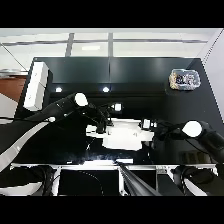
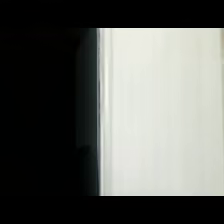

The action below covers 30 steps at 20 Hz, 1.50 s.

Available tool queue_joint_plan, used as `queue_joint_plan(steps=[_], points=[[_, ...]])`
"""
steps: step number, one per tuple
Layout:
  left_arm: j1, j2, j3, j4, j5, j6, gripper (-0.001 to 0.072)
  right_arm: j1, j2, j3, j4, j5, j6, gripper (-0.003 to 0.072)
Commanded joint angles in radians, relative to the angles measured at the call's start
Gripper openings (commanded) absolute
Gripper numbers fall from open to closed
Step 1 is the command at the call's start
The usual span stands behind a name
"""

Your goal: Fold the box and place the chain.

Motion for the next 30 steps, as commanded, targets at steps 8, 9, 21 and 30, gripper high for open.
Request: queue_joint_plan(steps=[8,9,21,30], points=[[-0.001,-0.003,0.0,0.01,0.008,-0.026,0.003,0.089,-0.066,-0.008,0.045,-0.005,-0.077,0.0711],[-0.001,-0.003,0.0,0.01,0.009,-0.026,0.0031,0.111,-0.066,-0.008,0.051,-0.023,-0.077,0.0711],[-0.001,-0.003,0.0,0.01,0.008,-0.026,0.0031,0.191,-0.064,0.019,0.056,-0.08,0.023,0.0711],[-0.002,-0.003,0.0,0.01,0.005,-0.027,0.0031,0.176,-0.06,0.094,0.002,-0.078,0.132,0.0711]])
